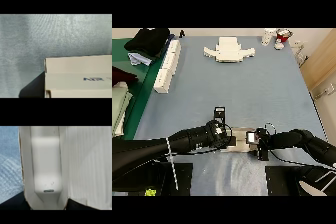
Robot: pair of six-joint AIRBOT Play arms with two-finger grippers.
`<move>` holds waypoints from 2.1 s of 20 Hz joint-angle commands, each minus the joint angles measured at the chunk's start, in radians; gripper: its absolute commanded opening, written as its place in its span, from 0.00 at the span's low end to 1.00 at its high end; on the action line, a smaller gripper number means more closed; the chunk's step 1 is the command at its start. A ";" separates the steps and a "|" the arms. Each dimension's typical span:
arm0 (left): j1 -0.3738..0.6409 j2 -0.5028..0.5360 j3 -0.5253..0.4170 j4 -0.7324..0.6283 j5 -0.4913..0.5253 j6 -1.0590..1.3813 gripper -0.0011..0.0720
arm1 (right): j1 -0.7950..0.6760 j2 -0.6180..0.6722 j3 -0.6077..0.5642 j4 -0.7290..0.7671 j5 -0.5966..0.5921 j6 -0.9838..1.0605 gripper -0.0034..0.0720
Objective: Fold the box.
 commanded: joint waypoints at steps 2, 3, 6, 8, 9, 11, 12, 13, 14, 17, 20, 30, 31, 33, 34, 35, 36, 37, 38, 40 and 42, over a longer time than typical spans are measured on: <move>0.000 0.000 0.001 0.000 -0.005 -0.005 0.75 | 0.000 0.000 0.001 0.000 0.000 0.001 0.74; 0.000 0.000 0.001 0.000 -0.005 -0.004 0.75 | 0.000 0.000 0.001 0.000 0.000 0.000 0.74; 0.000 0.000 0.001 0.000 -0.005 -0.005 0.75 | 0.000 0.000 0.001 0.000 0.000 0.001 0.74; 0.000 0.000 0.001 0.001 -0.006 -0.003 0.17 | 0.000 0.000 0.001 0.000 0.000 0.001 0.74; 0.000 0.000 0.001 0.002 -0.005 -0.003 0.03 | 0.000 0.000 0.001 0.000 0.000 0.001 0.74; 0.000 0.000 0.001 0.002 -0.005 0.001 0.03 | 0.000 0.000 0.001 0.000 0.000 0.001 0.74; 0.000 0.000 0.001 0.002 -0.005 0.001 0.03 | 0.000 0.000 0.001 0.000 0.000 0.001 0.74; 0.000 0.000 0.001 0.002 -0.005 0.001 0.03 | 0.000 0.000 0.001 0.000 0.000 0.001 0.74; 0.000 0.000 0.001 0.002 -0.005 0.001 0.08 | 0.000 0.000 0.001 0.000 0.000 0.001 0.74; 0.000 0.000 0.001 0.001 -0.005 -0.006 0.93 | 0.000 0.000 0.001 0.000 0.000 0.001 0.74; 0.000 0.000 0.002 0.001 -0.007 -0.006 0.93 | 0.000 0.000 0.001 0.000 0.000 0.001 0.74; 0.000 0.217 0.156 0.019 -0.373 0.257 0.03 | 0.000 0.000 0.001 0.000 0.000 0.000 0.74; 0.000 0.230 0.156 0.031 -0.386 0.283 0.03 | 0.000 0.000 0.001 0.000 0.000 0.000 0.74; 0.000 0.232 0.156 0.056 -0.379 0.285 0.03 | 0.000 0.000 0.001 0.000 0.000 0.001 0.74; 0.000 0.229 0.156 0.064 -0.352 0.290 0.03 | 0.000 0.000 0.001 0.000 0.000 0.000 0.74; 0.000 0.228 0.156 0.065 -0.310 0.357 0.03 | 0.000 0.000 0.001 0.000 0.000 0.001 0.74; -0.001 0.227 0.156 0.049 -0.263 0.474 0.03 | 0.000 0.000 0.001 0.000 0.000 0.001 0.74; -0.001 0.228 0.156 0.042 -0.229 0.532 0.03 | 0.000 0.000 0.001 0.000 0.000 0.001 0.74; -0.001 0.229 0.156 0.042 -0.212 0.561 0.03 | 0.000 0.000 0.001 0.000 0.000 0.001 0.74; -0.026 0.238 0.151 0.042 -0.225 0.657 0.03 | 0.000 0.000 0.001 0.000 0.000 0.001 0.74; -0.039 0.284 0.108 0.003 -0.197 0.752 0.03 | 0.000 0.000 0.001 0.000 0.000 0.001 0.74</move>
